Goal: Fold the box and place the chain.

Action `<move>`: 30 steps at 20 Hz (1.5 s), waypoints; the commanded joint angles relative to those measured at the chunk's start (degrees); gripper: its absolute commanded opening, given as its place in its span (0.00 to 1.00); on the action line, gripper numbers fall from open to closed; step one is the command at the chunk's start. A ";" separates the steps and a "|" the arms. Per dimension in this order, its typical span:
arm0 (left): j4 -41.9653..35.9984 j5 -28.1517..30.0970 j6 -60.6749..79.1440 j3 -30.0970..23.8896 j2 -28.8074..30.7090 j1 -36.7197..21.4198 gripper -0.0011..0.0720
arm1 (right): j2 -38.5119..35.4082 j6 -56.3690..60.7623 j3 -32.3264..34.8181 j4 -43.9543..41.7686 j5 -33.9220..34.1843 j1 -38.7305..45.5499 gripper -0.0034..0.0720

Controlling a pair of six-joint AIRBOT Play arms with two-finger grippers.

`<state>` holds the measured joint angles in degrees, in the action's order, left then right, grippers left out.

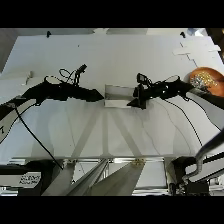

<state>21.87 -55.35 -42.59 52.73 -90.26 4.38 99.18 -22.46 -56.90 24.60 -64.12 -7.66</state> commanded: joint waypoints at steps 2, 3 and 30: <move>0.28 -0.83 2.25 0.02 0.04 -0.13 0.19 | 0.00 -0.07 0.00 0.07 0.07 -0.07 0.48; 1.90 -0.79 2.08 0.02 0.04 -0.15 0.18 | 0.00 -0.07 0.00 0.07 0.07 -0.07 0.48; -1.05 -2.95 3.82 0.02 0.09 -3.02 0.41 | 0.00 -0.07 0.00 0.07 0.07 -0.09 0.48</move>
<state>22.31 -56.97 -38.94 52.75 -90.21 2.48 99.20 -22.41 -56.88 24.51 -63.90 -7.77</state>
